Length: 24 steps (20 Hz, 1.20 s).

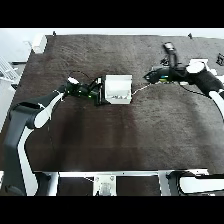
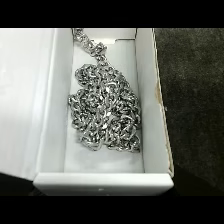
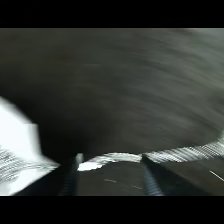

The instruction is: Fold the box and place the chain.

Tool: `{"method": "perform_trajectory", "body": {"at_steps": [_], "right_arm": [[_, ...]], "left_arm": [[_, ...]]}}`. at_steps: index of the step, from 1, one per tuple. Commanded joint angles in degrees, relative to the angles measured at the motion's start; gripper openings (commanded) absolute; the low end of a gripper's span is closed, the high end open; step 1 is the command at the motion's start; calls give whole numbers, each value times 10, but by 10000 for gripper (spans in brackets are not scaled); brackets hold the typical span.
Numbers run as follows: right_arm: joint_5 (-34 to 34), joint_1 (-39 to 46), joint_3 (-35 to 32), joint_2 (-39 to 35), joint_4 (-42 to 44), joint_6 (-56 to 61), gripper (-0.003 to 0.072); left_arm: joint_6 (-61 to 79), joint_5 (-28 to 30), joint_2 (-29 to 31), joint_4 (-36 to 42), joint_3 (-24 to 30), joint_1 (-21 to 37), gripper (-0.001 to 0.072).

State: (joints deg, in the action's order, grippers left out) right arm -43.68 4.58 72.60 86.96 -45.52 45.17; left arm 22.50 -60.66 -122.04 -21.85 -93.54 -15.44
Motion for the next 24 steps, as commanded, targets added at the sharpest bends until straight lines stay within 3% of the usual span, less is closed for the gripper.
{"method": "perform_trajectory", "body": {"at_steps": [1, 9, 22, 24], "right_arm": [[42, 66, -19, 20, 17, 69, 527], [45, 62, 12, 128, 56, 67, 546], [67, 33, 76, 197, 59, 66, 544], [70, 34, 85, 207, 59, 63, 511]], "left_arm": [[0, 0, 0, 0, 0, 0, 471], [0, 0, 0, 0, 0, 0, 471], [0, 0, 0, 0, 0, 0, 472], [0, 0, 0, 0, 0, 0, 471]]}}
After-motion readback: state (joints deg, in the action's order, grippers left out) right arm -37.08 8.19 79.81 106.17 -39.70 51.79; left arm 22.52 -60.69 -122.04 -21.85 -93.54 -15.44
